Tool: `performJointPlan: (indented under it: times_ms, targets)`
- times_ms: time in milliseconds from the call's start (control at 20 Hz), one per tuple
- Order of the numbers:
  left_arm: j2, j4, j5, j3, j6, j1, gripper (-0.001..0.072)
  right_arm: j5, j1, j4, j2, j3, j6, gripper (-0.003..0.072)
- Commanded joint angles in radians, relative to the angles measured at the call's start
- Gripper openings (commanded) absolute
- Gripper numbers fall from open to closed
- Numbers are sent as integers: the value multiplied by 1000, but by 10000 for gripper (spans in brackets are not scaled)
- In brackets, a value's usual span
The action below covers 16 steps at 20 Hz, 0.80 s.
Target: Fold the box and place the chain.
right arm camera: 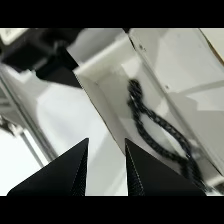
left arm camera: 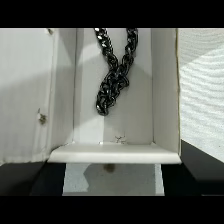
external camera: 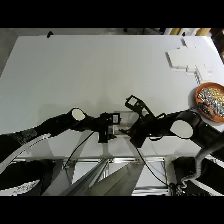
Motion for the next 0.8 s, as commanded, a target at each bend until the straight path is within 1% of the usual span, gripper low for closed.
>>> performJointPlan:
  times_ms: [0,150,250,400,500,600,700,750]
  targets:
    - [0,0,0,1,0,0,173,137,0,-246,93,-1,-1,261]
    - [0,0,0,1,0,0,173,182,-4,-452,154,-1,-8,261]
    - [0,0,0,1,1,0,173,182,-71,-484,159,-1,-63,259]
    - [0,0,0,1,0,0,173,181,-250,-483,152,-1,-162,256]
    - [0,0,0,1,0,0,173,165,-382,-471,137,-1,-273,256]
    - [0,0,0,1,0,0,173,115,-500,-405,109,-5,-423,247]
    - [0,0,0,1,0,0,173,68,-593,-293,56,-14,-678,247]
    - [0,0,0,1,0,0,173,59,-618,-247,21,-14,-770,247]
